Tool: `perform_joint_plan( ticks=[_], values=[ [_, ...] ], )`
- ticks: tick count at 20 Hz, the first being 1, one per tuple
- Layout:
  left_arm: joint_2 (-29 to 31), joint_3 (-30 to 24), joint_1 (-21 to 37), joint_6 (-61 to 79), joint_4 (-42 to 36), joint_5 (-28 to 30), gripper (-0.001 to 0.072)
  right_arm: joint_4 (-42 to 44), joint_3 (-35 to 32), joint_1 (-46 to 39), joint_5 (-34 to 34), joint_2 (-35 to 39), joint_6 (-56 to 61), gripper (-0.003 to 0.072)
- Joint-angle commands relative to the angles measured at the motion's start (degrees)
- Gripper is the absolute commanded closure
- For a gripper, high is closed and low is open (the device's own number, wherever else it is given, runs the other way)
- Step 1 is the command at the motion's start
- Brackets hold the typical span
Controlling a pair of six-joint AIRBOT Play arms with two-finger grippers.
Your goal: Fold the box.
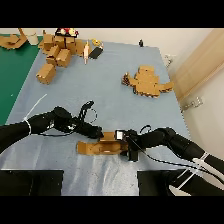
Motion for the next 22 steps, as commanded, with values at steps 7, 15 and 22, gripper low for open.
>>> perform_joint_plan(
  ticks=[7, 15, 22],
  values=[
    [2.49, -0.17, 8.17, 17.64, -8.61, -7.26, 0.0701, 0.0, 0.02, 0.02, -0.02, 0.0, 2.19, 0.0243],
    [21.22, -7.93, 15.72, 26.34, 8.33, -16.5, 0.0704, -0.02, 0.02, 0.02, -0.02, 0.0, 2.16, 0.0243],
    [36.76, -11.74, -12.11, 21.49, 38.34, 3.56, 0.0699, 0.0, 0.02, 0.02, -0.02, 0.0, 2.16, 0.0243]
  ],
)
